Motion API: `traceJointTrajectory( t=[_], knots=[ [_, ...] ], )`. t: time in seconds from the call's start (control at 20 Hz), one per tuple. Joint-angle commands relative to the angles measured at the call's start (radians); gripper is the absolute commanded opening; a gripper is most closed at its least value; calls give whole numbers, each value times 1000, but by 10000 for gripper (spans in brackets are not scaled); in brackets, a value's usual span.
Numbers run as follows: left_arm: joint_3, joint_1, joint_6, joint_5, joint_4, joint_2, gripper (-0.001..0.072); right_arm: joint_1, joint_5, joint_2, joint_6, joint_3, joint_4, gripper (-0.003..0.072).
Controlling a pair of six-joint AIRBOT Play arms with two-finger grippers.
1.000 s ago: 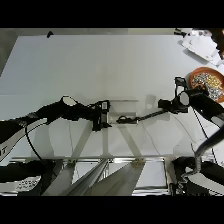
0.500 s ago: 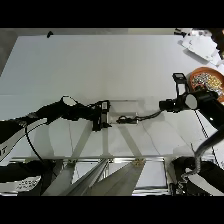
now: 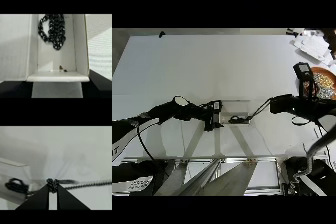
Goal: Fold the box and place the chain.
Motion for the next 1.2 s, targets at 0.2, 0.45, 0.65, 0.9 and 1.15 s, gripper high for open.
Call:
traceJointTrajectory(
  t=[0.2,0.45,0.65,0.9,1.15],
  knots=[
    [0,0,0,0,0,1,325,210,-212,80,-44,0,123,15],
    [0,0,0,0,0,1,325,305,-319,74,-45,0,172,15],
    [0,0,0,0,0,1,325,372,-359,34,-47,0,216,15],
    [0,0,0,0,0,1,325,395,-357,-85,-80,0,267,15],
    [0,0,0,0,0,1,325,384,-338,-217,-69,0,290,15]
  ],
)
